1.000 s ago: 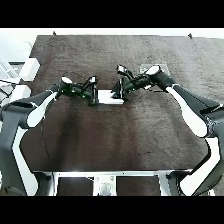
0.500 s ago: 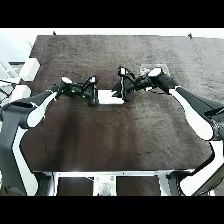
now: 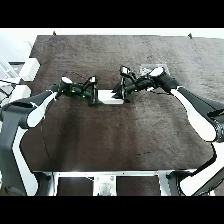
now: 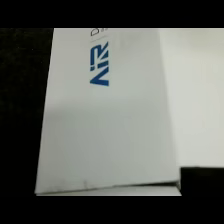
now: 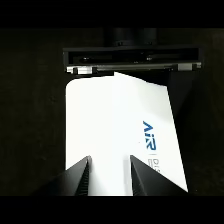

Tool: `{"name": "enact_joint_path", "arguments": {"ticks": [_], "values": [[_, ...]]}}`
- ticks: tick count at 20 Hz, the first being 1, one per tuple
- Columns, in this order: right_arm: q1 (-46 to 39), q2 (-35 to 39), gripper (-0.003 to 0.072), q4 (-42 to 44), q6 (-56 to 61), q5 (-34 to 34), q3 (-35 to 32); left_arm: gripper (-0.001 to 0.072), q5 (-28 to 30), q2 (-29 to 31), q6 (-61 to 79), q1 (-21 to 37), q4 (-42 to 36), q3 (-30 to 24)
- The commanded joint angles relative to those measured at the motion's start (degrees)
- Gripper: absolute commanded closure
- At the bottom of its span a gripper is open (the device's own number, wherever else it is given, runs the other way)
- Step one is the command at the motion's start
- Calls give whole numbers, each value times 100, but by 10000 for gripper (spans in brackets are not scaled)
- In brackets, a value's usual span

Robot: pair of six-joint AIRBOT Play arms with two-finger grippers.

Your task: Fold the box and place the chain.

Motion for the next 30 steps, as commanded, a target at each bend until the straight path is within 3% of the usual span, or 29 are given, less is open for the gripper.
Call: {"name": "enact_joint_path", "arguments": {"ticks": [1,3,5,8,11,22,24,27,30], "values": [[7,-85,274,9,48,-326,-59,181,2,2,0,2,2,-2],[44,-140,245,-39,26,-330,-61,181,7,2,0,4,0,-2],[46,-170,166,-55,-267,-415,-74,181,4,2,-2,4,2,-2],[46,-166,169,-55,-308,-728,-122,181,2,2,-4,4,2,-2],[46,-160,252,-50,-367,-846,-120,181,0,2,-4,4,2,-2],[33,256,273,181,-542,-1086,-96,181,17,2,-140,2,2,-2],[33,254,295,179,-555,-1086,-98,181,17,2,-140,4,2,-2],[35,240,395,181,-557,-1088,-96,181,17,2,-138,4,2,-2],[42,195,399,186,-662,-1086,-96,181,20,2,-138,4,2,-2]]}}
